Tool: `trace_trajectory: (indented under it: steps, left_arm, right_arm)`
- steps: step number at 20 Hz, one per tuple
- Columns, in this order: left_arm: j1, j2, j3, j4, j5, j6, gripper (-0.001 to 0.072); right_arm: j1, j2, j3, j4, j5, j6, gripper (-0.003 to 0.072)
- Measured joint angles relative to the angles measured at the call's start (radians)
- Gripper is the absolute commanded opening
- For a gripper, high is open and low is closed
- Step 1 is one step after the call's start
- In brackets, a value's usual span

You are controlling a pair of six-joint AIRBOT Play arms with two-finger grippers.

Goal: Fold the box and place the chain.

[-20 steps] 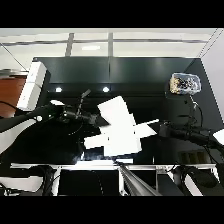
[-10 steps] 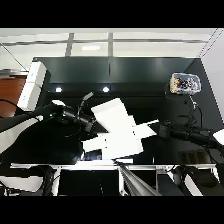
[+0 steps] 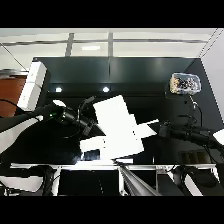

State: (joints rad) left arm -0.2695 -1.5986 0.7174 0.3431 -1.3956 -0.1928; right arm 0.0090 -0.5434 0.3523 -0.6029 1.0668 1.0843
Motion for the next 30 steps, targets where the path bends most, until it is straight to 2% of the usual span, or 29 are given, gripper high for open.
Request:
trace_trajectory:
  steps: [19, 20, 21, 22, 23, 24, 25, 28, 30]
  left_arm:
    - [0.001, 0.000, 0.000, -0.092, 0.039, 0.010, 0.0218]
    - [0.000, 0.000, 0.000, -0.093, 0.039, 0.011, 0.0194]
    - [0.000, 0.000, 0.000, -0.094, 0.039, 0.014, 0.0098]
    - [0.000, 0.000, 0.000, -0.094, 0.039, 0.018, 0.0047]
    - [0.000, 0.000, 0.000, -0.095, 0.036, 0.023, 0.0031]
    - [0.000, 0.000, 0.000, -0.097, 0.029, 0.030, 0.0031]
    - [0.000, 0.000, 0.000, -0.094, 0.039, 0.034, 0.0030]
    - [0.000, 0.000, 0.002, -0.091, 0.038, 0.060, 0.0027]
    - [0.000, 0.002, 0.012, -0.080, 0.035, 0.081, 0.0025]
  right_arm:
    - [0.000, 0.000, 0.000, -0.029, 0.035, 0.000, 0.0022]
    - [0.000, 0.000, 0.000, -0.029, 0.035, 0.000, 0.0023]
    - [0.000, 0.000, 0.000, -0.029, 0.035, 0.000, 0.0022]
    - [0.000, 0.000, 0.000, -0.029, 0.035, 0.000, 0.0024]
    - [0.000, 0.000, 0.000, -0.029, 0.035, 0.000, 0.0096]
    - [0.000, 0.000, 0.000, -0.030, 0.037, 0.000, 0.0421]
    - [0.000, 0.000, 0.000, -0.030, 0.038, 0.001, 0.0654]
    - [-0.014, 0.000, 0.010, -0.056, 0.032, 0.008, 0.0669]
    - [-0.045, 0.000, 0.056, -0.115, 0.054, 0.010, 0.0669]
